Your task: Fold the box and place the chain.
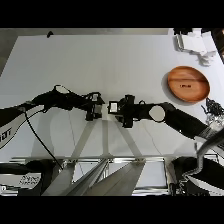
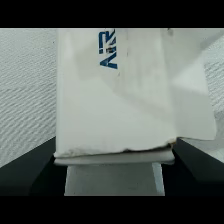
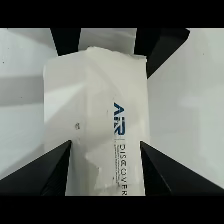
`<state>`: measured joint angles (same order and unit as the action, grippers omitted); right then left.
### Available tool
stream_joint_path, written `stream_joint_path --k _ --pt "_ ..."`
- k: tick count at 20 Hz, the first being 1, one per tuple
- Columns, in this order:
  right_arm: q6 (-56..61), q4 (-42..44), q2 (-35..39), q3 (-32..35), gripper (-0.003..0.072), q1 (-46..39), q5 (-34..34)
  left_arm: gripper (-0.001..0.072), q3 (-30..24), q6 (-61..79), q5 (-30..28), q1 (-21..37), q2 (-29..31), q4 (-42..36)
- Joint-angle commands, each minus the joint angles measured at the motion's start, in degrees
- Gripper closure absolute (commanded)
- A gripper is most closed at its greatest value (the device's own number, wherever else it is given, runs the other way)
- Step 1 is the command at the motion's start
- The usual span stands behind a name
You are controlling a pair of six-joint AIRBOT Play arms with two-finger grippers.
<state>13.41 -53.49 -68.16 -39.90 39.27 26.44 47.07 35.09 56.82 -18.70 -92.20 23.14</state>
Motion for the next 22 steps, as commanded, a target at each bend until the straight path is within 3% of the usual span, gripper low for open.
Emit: stream_joint_path --k 1,3,6,8,11,22 --pt "0.04 -0.92 0.20 0.81 0.0233 0.07 -2.32 0.0497 0.02 0.02 -0.02 0.04 0.04 0.02" --pt "0.07 -1.88 0.96 0.81 0.0236 0.72 -4.33 0.0497 0.02 0.02 -0.02 0.04 0.04 0.00" --pt "0.26 -3.69 1.77 0.81 0.0376 1.97 -5.92 0.0497 0.02 0.02 0.00 0.04 0.04 0.00" --pt "1.57 -3.72 1.95 0.81 0.0377 1.97 -5.97 0.0497 0.02 0.02 -0.02 0.04 0.04 0.02" --pt "2.62 -3.72 2.25 0.81 0.0443 1.97 -5.95 0.0497 0.02 0.02 -0.02 0.04 0.02 0.00" --pt "6.32 -3.58 -0.07 0.87 0.0471 1.97 -3.13 0.0497 0.02 0.02 0.00 0.04 0.04 0.02"
